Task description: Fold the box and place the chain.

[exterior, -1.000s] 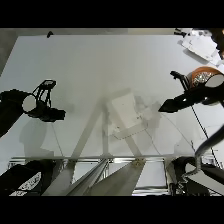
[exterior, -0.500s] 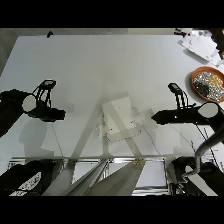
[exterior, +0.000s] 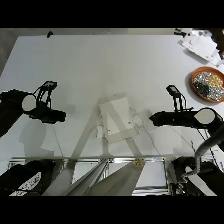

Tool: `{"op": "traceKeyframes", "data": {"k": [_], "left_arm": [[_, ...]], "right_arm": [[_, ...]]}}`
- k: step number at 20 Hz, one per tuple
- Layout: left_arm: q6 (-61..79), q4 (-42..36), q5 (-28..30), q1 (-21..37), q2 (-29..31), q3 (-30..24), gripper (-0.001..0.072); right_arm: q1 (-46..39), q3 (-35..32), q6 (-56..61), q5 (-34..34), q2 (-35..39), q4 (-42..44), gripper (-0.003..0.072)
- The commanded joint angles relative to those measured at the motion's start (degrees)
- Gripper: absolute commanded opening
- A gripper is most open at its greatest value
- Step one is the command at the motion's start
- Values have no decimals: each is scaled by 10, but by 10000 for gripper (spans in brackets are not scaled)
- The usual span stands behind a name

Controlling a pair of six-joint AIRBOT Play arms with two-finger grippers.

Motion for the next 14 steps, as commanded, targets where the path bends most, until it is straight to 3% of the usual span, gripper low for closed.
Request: {"op": "traceKeyframes", "data": {"k": [1, 3, 5, 7, 9, 11, 14], "left_arm": [[162, -138, 49, 0, 0, 0, 122], [286, -292, 99, 0, -5, 0, 300], [408, -462, 127, 0, -22, 0, 335], [502, -584, 124, 0, -59, 0, 343], [527, -596, 101, 1, -115, 7, 354], [539, -597, 59, 14, -180, 17, 416], [617, -677, 41, 32, -246, 22, 414]], "right_arm": [[2, -1, 1, -5, 1, 0, 9], [2, -1, 1, -5, 1, 0, 9], [2, -1, 1, -5, 1, 0, 9], [2, -1, 1, -5, 1, 0, 9], [2, -1, 1, -5, 1, 0, 9], [2, -1, 0, -5, 1, 0, 9], [2, -1, 0, -6, 1, 0, 9]]}}
